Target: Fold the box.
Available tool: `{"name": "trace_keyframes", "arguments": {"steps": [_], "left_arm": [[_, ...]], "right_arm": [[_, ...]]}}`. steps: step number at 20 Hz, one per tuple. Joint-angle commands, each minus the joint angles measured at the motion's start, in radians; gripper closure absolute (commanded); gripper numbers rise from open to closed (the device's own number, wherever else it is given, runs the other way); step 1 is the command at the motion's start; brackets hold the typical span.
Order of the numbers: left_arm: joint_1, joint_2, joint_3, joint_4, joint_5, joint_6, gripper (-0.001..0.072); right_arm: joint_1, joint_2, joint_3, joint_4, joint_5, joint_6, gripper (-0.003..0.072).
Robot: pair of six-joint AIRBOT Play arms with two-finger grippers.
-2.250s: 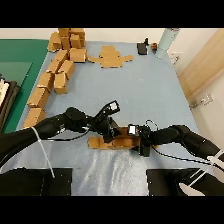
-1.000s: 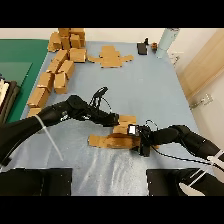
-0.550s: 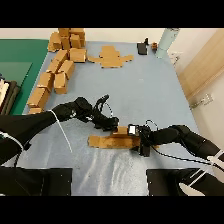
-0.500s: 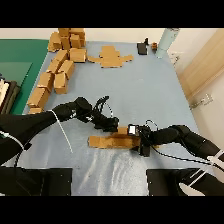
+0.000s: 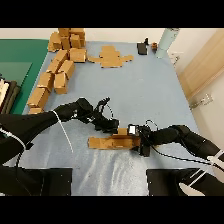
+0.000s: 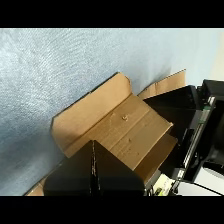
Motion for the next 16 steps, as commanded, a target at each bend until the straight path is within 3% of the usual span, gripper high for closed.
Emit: {"name": "trace_keyframes", "arguments": {"steps": [1, 5, 9, 13, 16], "left_arm": [[0.018, 0.004, 0.010, 0.002, 0.002, 0.040, 0.0701], [0.080, 0.120, 0.020, 0.032, -0.029, 0.123, 0.0702], [0.055, 0.322, -0.002, 0.262, -0.058, 0.111, 0.0703], [-0.077, 0.510, -0.082, 0.332, -0.033, 0.101, 0.0704], [-0.221, 0.583, -0.114, 0.462, 0.044, 0.065, 0.0703]], "right_arm": [[0.000, 0.000, 0.000, 0.000, 0.000, 0.000, 0.0129], [0.000, 0.000, 0.000, 0.000, 0.000, 0.000, 0.0128], [0.000, 0.000, 0.000, 0.000, 0.000, 0.000, 0.0129], [0.000, 0.000, 0.000, 0.000, 0.000, 0.000, 0.0129], [0.000, 0.000, 0.000, 0.000, 0.000, 0.000, 0.0129]]}}
